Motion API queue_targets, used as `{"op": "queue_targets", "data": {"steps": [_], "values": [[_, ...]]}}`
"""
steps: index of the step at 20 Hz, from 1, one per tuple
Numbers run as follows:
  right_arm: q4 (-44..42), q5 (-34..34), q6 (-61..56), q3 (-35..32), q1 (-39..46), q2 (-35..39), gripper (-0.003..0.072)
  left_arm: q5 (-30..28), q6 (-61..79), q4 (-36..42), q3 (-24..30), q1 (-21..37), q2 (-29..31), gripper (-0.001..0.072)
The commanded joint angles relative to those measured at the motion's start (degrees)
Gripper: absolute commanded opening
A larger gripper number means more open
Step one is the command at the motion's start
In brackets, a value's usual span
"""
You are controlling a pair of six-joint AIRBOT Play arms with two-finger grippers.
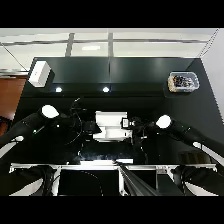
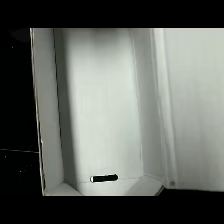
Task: Fold the box and place the chain.
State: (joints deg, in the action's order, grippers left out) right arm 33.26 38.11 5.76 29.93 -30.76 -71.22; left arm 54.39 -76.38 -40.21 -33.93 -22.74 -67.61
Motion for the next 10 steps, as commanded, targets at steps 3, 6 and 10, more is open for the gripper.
{"op": "queue_targets", "data": {"steps": [3,6,10], "values": [[0.0,0.0,0.0,0.0,-0.1,0.0,0.0129,-1.4,-21.0,-17.3,-5.9,-6.3,0.0,0.0521],[0.0,0.0,0.0,0.0,-0.1,0.0,0.0129,-1.1,-26.9,-23.0,-7.7,-8.8,-0.3,0.0521],[0.0,0.0,0.0,0.0,-0.1,0.0,0.0129,3.3,-33.7,-30.0,-10.7,-12.0,-3.1,0.0521]]}}
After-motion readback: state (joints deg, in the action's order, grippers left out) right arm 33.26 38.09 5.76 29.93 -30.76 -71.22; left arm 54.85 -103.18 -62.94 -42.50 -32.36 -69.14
